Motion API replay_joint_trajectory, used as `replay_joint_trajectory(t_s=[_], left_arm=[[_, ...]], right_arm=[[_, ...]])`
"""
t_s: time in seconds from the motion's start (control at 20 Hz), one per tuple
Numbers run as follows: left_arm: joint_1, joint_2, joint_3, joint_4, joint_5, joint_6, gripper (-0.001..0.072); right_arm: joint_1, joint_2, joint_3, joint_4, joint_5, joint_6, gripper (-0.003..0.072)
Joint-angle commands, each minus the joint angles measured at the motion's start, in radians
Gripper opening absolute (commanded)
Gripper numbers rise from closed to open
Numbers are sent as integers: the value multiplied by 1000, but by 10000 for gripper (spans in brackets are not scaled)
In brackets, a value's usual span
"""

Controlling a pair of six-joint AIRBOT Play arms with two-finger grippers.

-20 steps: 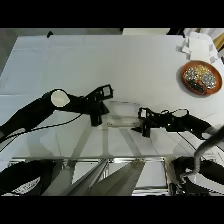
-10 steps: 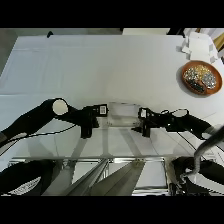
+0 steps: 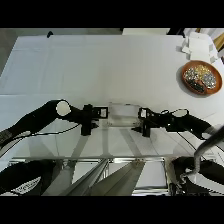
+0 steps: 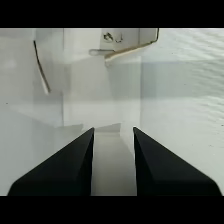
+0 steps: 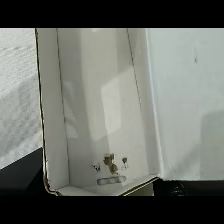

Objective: Fold the box and place the chain.

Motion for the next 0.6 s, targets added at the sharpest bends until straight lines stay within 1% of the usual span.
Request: replay_joint_trajectory(t_s=[0.0,0.1,0.15,0.2,0.3,0.5,0.55], left_arm=[[-2,-1,0,-55,82,110,280],[-2,-2,0,-84,128,144,293],[-2,-2,0,-98,139,193,359],[-2,-2,0,-106,142,245,409],[-2,-2,0,-118,141,306,411],[-2,-28,-1,-121,121,311,405],[-5,-46,-1,-121,111,311,368]], right_arm=[[0,0,0,0,0,0,411],[0,0,0,0,0,0,411],[0,0,0,0,0,0,411],[0,0,0,0,0,0,411],[0,0,0,0,0,0,411],[0,0,0,0,0,0,411],[0,0,0,0,0,0,411]])
